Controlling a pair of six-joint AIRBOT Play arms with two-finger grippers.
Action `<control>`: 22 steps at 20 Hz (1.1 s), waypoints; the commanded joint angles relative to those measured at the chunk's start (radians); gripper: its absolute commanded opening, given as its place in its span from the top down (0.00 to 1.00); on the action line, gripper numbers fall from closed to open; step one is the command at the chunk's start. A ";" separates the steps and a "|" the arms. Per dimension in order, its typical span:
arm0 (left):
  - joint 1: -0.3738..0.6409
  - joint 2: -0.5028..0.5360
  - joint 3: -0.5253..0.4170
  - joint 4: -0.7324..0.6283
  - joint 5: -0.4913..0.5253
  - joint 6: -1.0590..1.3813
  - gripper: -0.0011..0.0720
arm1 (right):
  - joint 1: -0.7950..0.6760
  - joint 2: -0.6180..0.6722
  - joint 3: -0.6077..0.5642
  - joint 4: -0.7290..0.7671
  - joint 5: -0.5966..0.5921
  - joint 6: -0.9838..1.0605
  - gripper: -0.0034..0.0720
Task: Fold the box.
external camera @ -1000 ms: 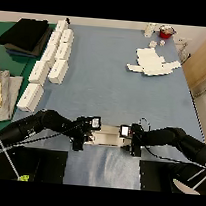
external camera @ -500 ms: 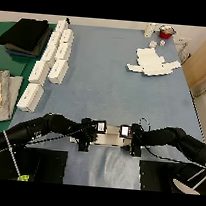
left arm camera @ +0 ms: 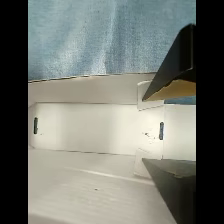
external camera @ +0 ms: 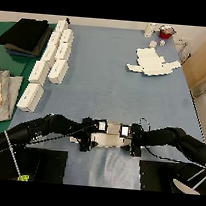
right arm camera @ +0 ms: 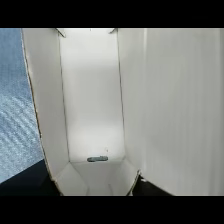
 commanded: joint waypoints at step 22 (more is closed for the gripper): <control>0.642 0.311 0.001 0.404 -0.592 -1.153 0.97 | 0.001 0.000 0.000 0.000 0.000 0.000 0.38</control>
